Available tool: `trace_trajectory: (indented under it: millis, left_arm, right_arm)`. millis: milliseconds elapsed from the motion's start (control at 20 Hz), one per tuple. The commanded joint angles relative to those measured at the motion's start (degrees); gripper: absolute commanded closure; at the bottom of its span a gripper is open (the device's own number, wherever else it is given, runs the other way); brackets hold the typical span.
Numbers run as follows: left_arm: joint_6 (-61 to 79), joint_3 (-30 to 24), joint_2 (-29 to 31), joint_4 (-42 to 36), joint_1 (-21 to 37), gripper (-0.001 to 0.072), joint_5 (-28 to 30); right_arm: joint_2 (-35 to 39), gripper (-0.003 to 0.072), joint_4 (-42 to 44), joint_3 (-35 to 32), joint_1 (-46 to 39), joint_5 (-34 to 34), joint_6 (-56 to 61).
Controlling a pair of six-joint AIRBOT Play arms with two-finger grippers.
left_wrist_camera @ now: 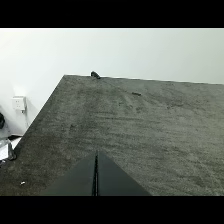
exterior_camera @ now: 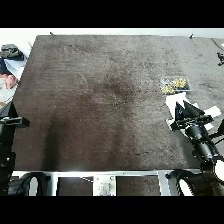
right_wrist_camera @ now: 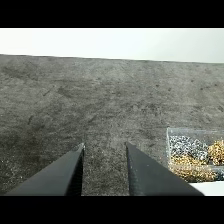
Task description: Fold the box and place the chain.
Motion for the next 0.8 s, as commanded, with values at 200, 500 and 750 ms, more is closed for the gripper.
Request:
trace_trajectory:
  millis: [200,500,750]
  left_arm:
    - [0.0,0.0,0.0,0.0,0.1,0.0696,0.0]
    - [0.0,0.0,0.0,0.0,0.1,0.0696,0.0]
    - [0.0,0.0,0.0,0.0,0.1,0.0696,0.0]
  right_arm:
    - [0.0,0.0378,0.0,0.0,0.0,0.0,0.0]
    - [-3.5,0.0377,-3.6,5.1,0.0,-2.1,-0.9]
    - [-22.3,0.0297,-3.6,19.4,-2.3,-5.8,-0.9]
